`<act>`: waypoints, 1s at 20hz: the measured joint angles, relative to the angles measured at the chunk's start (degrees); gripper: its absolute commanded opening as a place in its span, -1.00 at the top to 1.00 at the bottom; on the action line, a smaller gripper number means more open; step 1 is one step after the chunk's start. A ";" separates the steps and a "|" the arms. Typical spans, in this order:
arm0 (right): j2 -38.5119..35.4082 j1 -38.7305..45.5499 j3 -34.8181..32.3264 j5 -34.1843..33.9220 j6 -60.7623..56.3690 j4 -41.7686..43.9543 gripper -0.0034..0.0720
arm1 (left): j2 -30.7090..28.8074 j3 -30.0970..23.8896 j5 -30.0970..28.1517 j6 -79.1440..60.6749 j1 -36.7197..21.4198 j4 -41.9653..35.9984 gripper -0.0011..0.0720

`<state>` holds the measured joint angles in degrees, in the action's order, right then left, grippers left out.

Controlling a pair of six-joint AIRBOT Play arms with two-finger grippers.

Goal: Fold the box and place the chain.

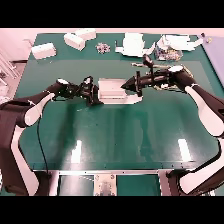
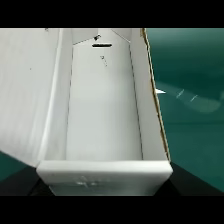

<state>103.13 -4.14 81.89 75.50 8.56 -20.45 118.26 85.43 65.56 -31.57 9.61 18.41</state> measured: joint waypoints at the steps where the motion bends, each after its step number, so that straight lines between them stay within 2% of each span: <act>1: 0.55 -0.31 0.02 -2.01 0.35 0.24 0.90 | 0.00 0.00 0.00 0.00 0.00 0.00 -0.31; 6: 1.92 -1.20 0.02 -13.05 1.73 0.37 0.90 | 0.00 0.00 0.02 0.02 0.00 0.00 -0.31; 10: 2.86 -1.42 0.02 -18.71 2.03 -1.46 0.90 | 0.00 0.00 0.02 0.02 0.00 0.00 -0.31; 13: 4.02 -1.42 0.02 -19.76 1.11 -3.96 0.90 | 0.00 0.00 0.02 0.02 0.00 0.00 -0.31; 20: 3.82 -1.42 0.07 -17.66 0.59 -6.05 0.91 | 0.00 0.00 0.22 0.00 0.00 0.04 -0.31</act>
<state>106.96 -5.56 81.95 57.84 9.15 -26.50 118.26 85.43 65.78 -31.57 9.61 18.46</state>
